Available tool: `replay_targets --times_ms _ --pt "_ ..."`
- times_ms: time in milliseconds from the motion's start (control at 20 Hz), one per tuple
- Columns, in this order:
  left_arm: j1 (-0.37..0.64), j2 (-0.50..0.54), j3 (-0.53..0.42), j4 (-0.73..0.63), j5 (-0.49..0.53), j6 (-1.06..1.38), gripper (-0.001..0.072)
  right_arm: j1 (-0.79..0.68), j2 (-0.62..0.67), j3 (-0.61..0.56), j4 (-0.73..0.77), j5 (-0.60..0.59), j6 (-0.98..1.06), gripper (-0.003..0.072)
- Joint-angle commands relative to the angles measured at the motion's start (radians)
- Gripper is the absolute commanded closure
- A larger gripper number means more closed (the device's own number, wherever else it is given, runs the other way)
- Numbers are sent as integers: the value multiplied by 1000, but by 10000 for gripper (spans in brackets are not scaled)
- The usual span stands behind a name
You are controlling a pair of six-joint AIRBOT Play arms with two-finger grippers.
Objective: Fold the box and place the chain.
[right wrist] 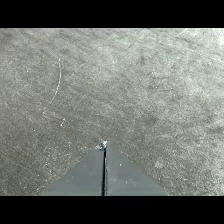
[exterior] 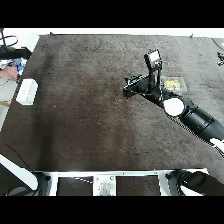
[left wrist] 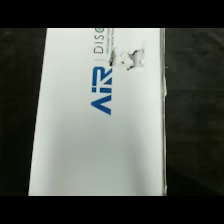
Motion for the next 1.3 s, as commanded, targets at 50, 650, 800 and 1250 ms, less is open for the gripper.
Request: replay_targets --times_ms 50,650,800,1250 --pt "32 -32 0 121 16 -94 703 0 0 0 1 0 0 676" --pt "31 -126 0 126 9 -121 703 0 -4 0 15 -15 6 676" --pt "3 -141 0 172 53 -118 703 0 -6 0 15 -22 7 676" --pt "-34 -193 -1 290 106 -249 703 0 -27 0 15 -22 6 677"
